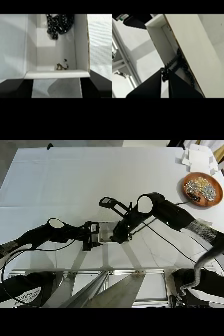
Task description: Fold the box and place the chain.
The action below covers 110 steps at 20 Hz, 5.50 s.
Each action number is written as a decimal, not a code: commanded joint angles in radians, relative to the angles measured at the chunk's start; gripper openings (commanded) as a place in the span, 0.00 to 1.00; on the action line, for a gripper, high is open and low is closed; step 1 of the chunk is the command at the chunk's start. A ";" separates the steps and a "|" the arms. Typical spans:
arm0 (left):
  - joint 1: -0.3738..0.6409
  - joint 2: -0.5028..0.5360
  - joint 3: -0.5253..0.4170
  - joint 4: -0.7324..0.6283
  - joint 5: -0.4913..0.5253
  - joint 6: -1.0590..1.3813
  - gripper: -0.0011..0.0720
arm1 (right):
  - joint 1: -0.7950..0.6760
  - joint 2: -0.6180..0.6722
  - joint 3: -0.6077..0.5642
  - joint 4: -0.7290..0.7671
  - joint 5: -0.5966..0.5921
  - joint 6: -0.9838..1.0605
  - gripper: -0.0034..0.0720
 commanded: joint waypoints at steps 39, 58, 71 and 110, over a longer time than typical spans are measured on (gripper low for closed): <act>0.001 0.000 0.000 0.000 0.000 0.000 0.36 | -0.547 -0.026 -0.203 -0.519 -0.262 0.418 0.58; 0.001 0.000 0.000 0.000 0.000 0.000 0.36 | -0.547 0.288 -0.245 -0.475 -0.243 0.415 0.06; 0.001 0.000 0.000 0.000 0.000 0.000 0.36 | -0.547 0.837 -0.243 0.200 -0.071 0.129 0.06; 0.001 0.000 0.000 0.000 0.000 0.000 0.36 | -0.187 0.419 -0.048 0.171 0.027 -0.063 0.06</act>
